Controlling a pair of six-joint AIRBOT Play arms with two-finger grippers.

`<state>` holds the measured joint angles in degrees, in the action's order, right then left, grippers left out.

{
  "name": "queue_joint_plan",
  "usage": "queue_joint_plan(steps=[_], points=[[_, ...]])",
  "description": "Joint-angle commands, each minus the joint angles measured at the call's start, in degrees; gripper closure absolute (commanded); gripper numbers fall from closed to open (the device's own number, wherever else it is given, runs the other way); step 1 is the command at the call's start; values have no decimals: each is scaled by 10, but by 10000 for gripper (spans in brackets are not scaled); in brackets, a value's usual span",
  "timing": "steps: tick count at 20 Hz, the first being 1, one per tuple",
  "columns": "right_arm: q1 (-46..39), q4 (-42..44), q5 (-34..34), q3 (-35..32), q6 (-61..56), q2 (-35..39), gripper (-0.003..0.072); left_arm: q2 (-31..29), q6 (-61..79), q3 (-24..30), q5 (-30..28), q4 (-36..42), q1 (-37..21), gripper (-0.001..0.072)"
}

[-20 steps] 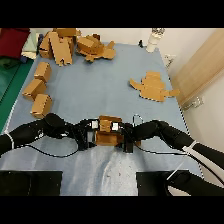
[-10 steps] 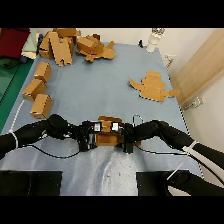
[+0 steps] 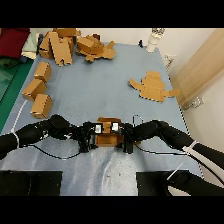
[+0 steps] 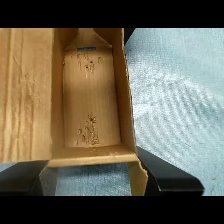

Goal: Fold the box.

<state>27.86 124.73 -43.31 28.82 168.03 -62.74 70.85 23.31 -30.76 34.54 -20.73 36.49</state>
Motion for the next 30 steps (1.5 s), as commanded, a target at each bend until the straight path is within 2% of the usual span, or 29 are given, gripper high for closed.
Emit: queue_joint_plan(steps=[1,5,17,18,19,24,30], points=[[0,0,0,0,0,0,145,3,1,0,-1,-7,0,307],[0,0,0,0,0,0,145,3,0,0,-16,-7,0,307],[0,-2,-2,0,0,0,144,3,0,0,-11,-7,-2,307],[0,-3,-2,0,0,0,94,3,0,0,-11,-7,-2,307],[0,-4,-2,0,-2,0,-26,3,0,0,-11,-7,-2,307],[0,-51,-4,0,-97,7,-34,3,0,0,-11,-7,-2,308],[0,-131,-9,0,-199,58,-34,3,0,0,-12,-7,-2,307]])
